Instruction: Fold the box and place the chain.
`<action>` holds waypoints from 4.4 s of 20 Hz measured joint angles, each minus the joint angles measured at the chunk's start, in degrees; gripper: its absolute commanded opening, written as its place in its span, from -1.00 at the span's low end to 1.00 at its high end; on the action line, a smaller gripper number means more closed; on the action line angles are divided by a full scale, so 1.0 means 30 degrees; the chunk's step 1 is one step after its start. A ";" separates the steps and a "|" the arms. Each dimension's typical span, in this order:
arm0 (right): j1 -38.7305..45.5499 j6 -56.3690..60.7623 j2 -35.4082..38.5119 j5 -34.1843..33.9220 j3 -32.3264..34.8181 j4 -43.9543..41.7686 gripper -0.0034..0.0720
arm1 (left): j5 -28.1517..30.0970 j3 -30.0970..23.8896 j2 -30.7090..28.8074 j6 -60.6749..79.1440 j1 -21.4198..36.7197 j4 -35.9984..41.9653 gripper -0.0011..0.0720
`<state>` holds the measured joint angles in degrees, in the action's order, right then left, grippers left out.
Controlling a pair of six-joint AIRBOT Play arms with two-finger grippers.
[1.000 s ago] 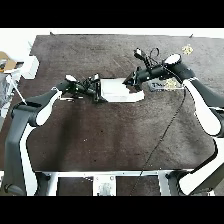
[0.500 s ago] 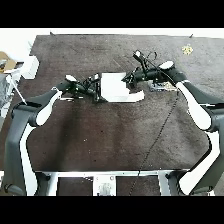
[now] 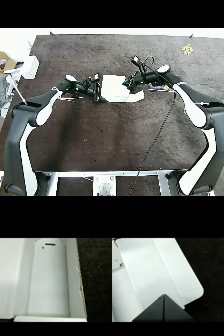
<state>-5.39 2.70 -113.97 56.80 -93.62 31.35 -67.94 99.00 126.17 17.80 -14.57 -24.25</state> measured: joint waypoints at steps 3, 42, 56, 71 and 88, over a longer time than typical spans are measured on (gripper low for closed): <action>0.0015 -0.0044 0.0750 0.0066 0.0015 0.0270 -0.90 | 0.0000 0.0000 0.0000 0.0058 0.0000 -0.0007 0.30; -0.1202 -0.5552 0.2863 -0.0736 0.4823 0.1712 -0.33 | -0.0015 0.0000 0.0000 0.0066 0.0015 -0.0029 0.30; -0.1268 -0.4779 0.2492 -0.1967 0.4830 0.2448 -0.82 | 0.0007 0.0000 0.0000 0.0066 0.0007 -0.0015 0.30; 0.2557 1.6356 0.7009 0.1333 0.4874 0.9828 -0.90 | 0.0007 0.0000 0.0000 0.0066 0.0007 0.0015 0.30; 0.2040 1.7697 0.3242 0.1705 0.4969 0.2718 -0.02 | 0.0007 0.0000 0.0000 0.0066 0.0007 0.0029 0.30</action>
<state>0.73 55.79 -104.25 61.91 -78.72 39.51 -67.92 99.00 126.17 18.00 -14.55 -24.16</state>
